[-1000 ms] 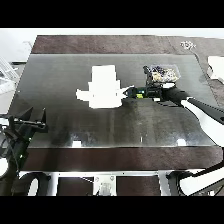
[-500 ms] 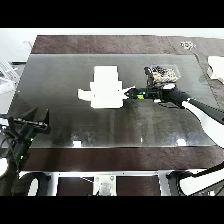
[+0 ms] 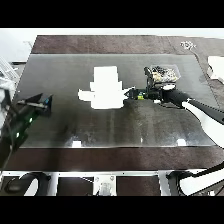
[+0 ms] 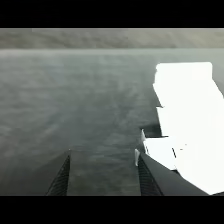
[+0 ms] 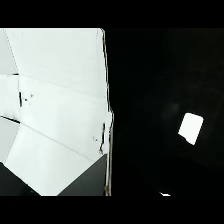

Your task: Fold the box and place the chain.

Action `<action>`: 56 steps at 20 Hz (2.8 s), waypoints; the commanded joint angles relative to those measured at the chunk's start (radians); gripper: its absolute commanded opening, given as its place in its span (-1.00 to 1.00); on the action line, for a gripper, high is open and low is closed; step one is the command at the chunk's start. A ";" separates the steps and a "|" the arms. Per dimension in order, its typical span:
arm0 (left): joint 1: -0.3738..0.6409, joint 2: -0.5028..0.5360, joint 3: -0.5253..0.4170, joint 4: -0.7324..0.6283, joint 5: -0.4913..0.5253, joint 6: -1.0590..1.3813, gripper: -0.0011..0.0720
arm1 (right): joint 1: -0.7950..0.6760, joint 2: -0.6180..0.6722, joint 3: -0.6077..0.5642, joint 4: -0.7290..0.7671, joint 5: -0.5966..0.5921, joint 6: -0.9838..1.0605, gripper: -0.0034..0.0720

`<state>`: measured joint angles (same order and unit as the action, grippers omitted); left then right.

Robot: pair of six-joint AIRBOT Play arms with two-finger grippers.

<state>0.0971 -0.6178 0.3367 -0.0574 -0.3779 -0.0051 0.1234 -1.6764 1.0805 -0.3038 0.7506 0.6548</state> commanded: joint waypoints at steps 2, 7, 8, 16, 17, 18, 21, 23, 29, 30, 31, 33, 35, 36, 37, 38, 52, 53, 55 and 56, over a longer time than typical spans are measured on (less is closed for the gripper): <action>0.000 -0.472 0.284 -0.006 -0.226 0.007 0.32 | 0.000 -0.001 0.003 0.008 -0.002 -0.002 -0.88; -0.003 -0.816 0.560 0.043 -0.414 -0.087 0.32 | 0.000 -0.001 0.003 0.008 -0.003 -0.002 -0.88; -0.003 -0.857 0.614 0.098 -0.415 -0.114 0.32 | 0.001 -0.001 0.003 0.008 -0.003 -0.002 -0.88; -0.029 -0.909 0.742 0.248 -0.415 -0.278 0.40 | 0.000 -0.001 0.003 0.008 -0.003 -0.002 -0.88; -0.043 -0.935 0.789 0.323 -0.420 -0.339 0.40 | 0.000 -0.001 0.003 0.008 -0.003 -0.002 -0.88; -0.061 -0.964 0.847 0.408 -0.436 -0.399 0.40 | 0.000 -0.001 0.003 0.008 -0.003 -0.002 -0.88; -0.112 -1.053 1.009 0.611 -0.478 -0.541 0.40 | 0.000 -0.001 0.003 0.008 -0.002 -0.002 -0.88; -0.127 -1.107 1.091 0.685 -0.519 -0.563 0.40 | 0.000 -0.001 0.003 0.008 -0.002 -0.002 -0.88; -0.127 -1.288 1.303 0.685 -0.721 -0.653 0.62 | 0.000 -0.001 0.003 0.007 -0.002 -0.002 -0.88; -0.127 -1.305 1.321 0.679 -0.728 -0.653 0.62 | 0.000 -0.001 0.003 0.007 -0.002 -0.002 -0.88; -0.127 -1.318 1.337 0.678 -0.732 -0.661 0.62 | 0.000 -0.001 0.003 0.007 -0.002 -0.003 -0.87; -0.127 -1.339 1.359 0.678 -0.726 -0.660 0.62 | 0.000 -0.001 0.003 0.007 -0.002 -0.006 -0.87; -0.127 -1.359 1.370 0.641 -0.697 -0.658 0.62 | 0.000 -0.001 0.003 0.007 -0.002 -0.005 -0.87; -0.131 -1.367 1.378 0.600 -0.697 -0.644 0.62 | 0.000 -0.001 0.003 0.007 -0.002 -0.005 -0.87; -0.142 -1.374 1.386 0.586 -0.694 -0.629 0.62 | 0.000 -0.001 0.003 0.007 -0.002 -0.005 -0.87; -0.154 -1.382 1.397 0.586 -0.694 -0.623 0.62 | 0.000 -0.001 0.003 0.007 -0.002 -0.005 -0.88; -0.214 -1.442 1.425 0.587 -0.656 -0.623 0.62 | 0.000 -0.001 0.003 0.007 -0.002 -0.005 -0.87; -0.214 -1.442 1.425 0.588 -0.655 -0.621 0.61 | 0.000 -0.001 0.003 0.007 -0.002 -0.005 -0.87; -0.214 -1.442 1.425 0.588 -0.675 -0.621 0.61 | 0.000 -0.001 0.003 0.008 -0.003 -0.006 -0.87; -0.214 -1.442 1.425 0.588 -0.691 -0.614 0.61 | 0.000 -0.001 0.003 0.008 -0.002 -0.005 -0.87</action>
<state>-0.1165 -2.0552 1.7611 0.5343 -1.0401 -0.6304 0.1234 -1.6764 1.0824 -0.2970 0.7483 0.6491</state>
